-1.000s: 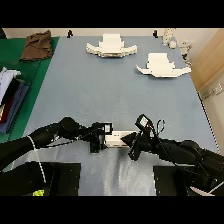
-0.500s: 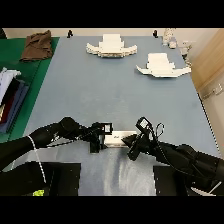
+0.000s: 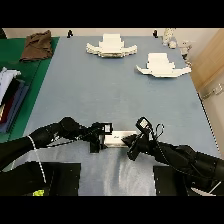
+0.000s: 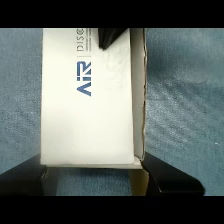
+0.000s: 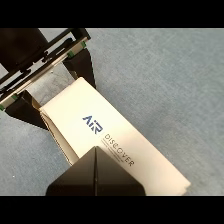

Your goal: Fold the box.

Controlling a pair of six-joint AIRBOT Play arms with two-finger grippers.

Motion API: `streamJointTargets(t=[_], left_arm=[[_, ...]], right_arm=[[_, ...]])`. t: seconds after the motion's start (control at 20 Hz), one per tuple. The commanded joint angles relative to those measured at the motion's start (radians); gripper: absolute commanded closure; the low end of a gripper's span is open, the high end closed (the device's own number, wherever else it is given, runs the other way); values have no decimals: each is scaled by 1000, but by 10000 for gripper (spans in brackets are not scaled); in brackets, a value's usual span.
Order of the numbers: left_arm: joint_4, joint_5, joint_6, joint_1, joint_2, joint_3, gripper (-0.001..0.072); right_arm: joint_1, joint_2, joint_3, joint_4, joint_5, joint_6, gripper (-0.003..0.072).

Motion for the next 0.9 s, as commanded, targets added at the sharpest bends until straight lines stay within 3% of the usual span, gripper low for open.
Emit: streamJointTargets(t=[0.0, 0.3, 0.45, 0.55, 0.7, 0.85], left_arm=[[0, 0, 1, 1, 1, 1, 332], [0, 0, 0, 1, 1, 1, 332], [0, 0, 1, 0, 1, 1, 332], [0, 0, 1, 1, 1, 1, 332], [0, 0, 1, 1, 1, 1, 332], [0, 0, 1, 1, 1, 1, 332]], right_arm=[[1, 15, 5, -3, 6, 0, 684], [-3, 128, 53, -101, 42, -1, 675], [-55, 124, 106, -195, 2, 0, 668], [-130, 96, 181, -280, -88, 1, 669], [-318, -12, 375, -414, -336, 27, 669], [-491, -182, 610, -618, -615, 222, 669]])
